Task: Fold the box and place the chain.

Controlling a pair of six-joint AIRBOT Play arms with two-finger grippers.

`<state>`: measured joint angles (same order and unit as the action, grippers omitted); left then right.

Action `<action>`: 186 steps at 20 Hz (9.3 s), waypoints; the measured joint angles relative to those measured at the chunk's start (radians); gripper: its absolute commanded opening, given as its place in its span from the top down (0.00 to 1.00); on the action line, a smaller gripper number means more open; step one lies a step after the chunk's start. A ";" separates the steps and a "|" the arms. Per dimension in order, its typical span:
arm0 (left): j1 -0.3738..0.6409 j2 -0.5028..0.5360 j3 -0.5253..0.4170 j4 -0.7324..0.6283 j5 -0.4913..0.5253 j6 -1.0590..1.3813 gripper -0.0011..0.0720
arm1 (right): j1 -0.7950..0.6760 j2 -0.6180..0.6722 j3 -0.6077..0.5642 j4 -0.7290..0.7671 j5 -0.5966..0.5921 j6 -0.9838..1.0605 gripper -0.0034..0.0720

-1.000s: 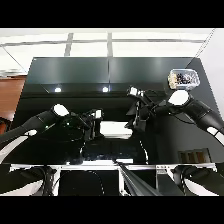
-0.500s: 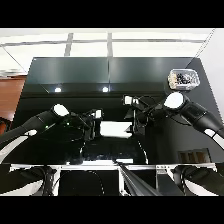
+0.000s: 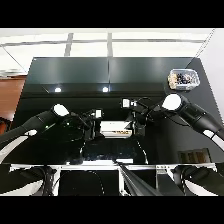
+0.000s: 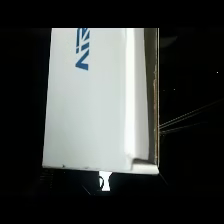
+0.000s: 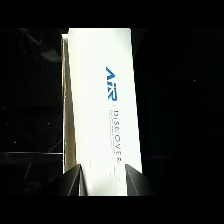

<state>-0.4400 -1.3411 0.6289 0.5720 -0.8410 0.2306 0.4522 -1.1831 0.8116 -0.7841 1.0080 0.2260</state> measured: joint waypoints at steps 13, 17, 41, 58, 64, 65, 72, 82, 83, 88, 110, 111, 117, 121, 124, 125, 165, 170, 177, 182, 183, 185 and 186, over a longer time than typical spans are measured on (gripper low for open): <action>0.000 0.000 0.000 0.000 0.000 0.003 0.43 | 0.027 -0.001 -0.006 -0.056 0.003 0.029 0.55; 0.000 0.000 0.000 0.000 0.000 0.002 0.43 | 0.029 -0.001 -0.007 -0.059 0.002 0.035 0.43; 0.000 0.000 0.000 0.000 -0.002 0.002 0.43 | -0.050 0.080 -0.013 -0.035 0.107 0.429 0.94; -0.001 0.000 0.000 0.000 -0.002 0.002 0.43 | 0.014 0.047 -0.246 0.425 -0.204 0.935 0.94; -0.001 0.000 0.000 0.000 -0.001 0.003 0.43 | 0.033 0.030 -0.246 0.304 -0.239 1.011 0.94; -0.001 0.000 0.000 0.000 -0.001 0.002 0.43 | 0.033 0.030 -0.242 0.291 -0.236 1.010 0.94; -0.001 0.000 0.000 -0.005 -0.002 0.000 0.42 | -0.074 0.162 -0.077 0.182 0.041 0.871 0.93; 0.000 0.170 0.021 0.101 -0.036 -0.138 0.01 | -0.288 0.333 -0.007 -0.147 0.293 0.872 0.93; -0.001 0.192 0.029 0.110 -0.045 -0.161 0.01 | -0.302 0.336 -0.006 -0.165 0.297 0.876 0.93; -0.043 0.196 0.127 0.082 -0.063 -0.245 0.02 | -0.359 0.341 -0.004 -0.242 0.303 0.906 0.93; -0.225 -0.094 0.350 0.197 -0.156 -0.489 0.01 | -0.404 0.342 -0.004 -0.291 0.288 0.968 0.93; -0.231 -0.094 0.350 0.207 -0.156 -0.489 0.01 | -0.404 0.342 -0.004 -0.291 0.288 0.968 0.93; -0.278 -0.094 0.350 0.277 -0.125 -0.488 0.01 | -0.404 0.342 -0.004 -0.291 0.282 0.972 0.93; -0.326 -0.098 0.349 0.338 -0.059 -0.486 0.01 | -0.404 0.342 -0.004 -0.291 0.274 0.979 0.93; -0.362 -0.112 0.348 0.375 0.020 -0.489 0.01 | -0.404 0.342 -0.004 -0.291 0.269 0.983 0.93; -0.373 -0.115 0.348 0.391 0.046 -0.490 0.02 | -0.404 0.342 -0.004 -0.291 0.269 0.983 0.93; 0.705 -0.707 1.436 0.974 -0.037 -1.454 0.01 | -0.404 0.342 -0.004 -0.268 0.246 1.098 0.93; 0.660 -0.505 1.445 0.970 -0.171 -1.483 0.94 | -0.402 0.342 -0.004 -0.251 0.250 1.101 0.93; 0.476 -0.139 1.165 0.819 -0.401 -1.626 0.95 | -0.318 0.431 -0.026 -0.256 0.106 1.049 0.94; 0.236 0.299 0.512 0.789 -0.034 -1.666 0.94 | -0.236 0.496 -0.137 -0.395 -0.214 1.036 0.93; 0.202 0.382 0.374 0.792 0.050 -1.669 0.94 | -0.230 0.499 -0.171 -0.420 -0.260 1.035 0.93; 0.165 0.512 0.156 0.791 0.164 -1.673 0.94 | -0.224 0.502 -0.235 -0.460 -0.336 1.035 0.93; 0.156 0.565 0.069 0.790 0.214 -1.675 0.94 | -0.222 0.503 -0.263 -0.478 -0.359 1.036 0.93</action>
<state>-0.2840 -0.7757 0.6979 1.3624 -0.6270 -1.4445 0.2302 -0.6804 0.5488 -1.2621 0.6487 1.2617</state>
